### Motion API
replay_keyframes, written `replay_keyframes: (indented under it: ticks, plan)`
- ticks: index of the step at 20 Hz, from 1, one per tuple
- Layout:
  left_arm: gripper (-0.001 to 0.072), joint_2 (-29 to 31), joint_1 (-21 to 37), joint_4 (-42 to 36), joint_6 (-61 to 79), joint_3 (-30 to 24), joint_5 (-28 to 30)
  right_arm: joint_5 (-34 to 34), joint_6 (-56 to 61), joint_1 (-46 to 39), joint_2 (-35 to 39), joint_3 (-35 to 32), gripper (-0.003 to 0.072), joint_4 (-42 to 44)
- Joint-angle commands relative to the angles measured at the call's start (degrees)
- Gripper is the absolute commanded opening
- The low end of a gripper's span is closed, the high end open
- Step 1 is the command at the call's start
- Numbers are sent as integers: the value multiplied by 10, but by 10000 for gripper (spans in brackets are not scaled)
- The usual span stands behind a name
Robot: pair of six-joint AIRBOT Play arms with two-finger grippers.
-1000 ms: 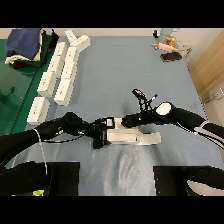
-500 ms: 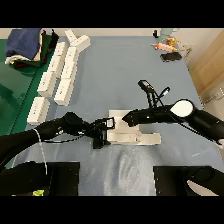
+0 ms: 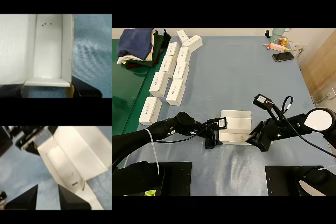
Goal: Fold the box.
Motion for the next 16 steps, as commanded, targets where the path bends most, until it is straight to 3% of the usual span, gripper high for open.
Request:
replay_keyframes:
  ticks: [1,6,8,16]
  plan:
    - [480,0,0,0,0,0,0,34,-104,0,10,-25,426,-60]
    - [481,0,0,0,0,0,0,-34,-231,0,11,-64,445,-153]
    - [480,0,0,0,0,0,0,-90,-266,0,11,-83,543,-165]
    - [480,0,0,0,0,0,0,-233,-337,0,-16,-137,527,-112]
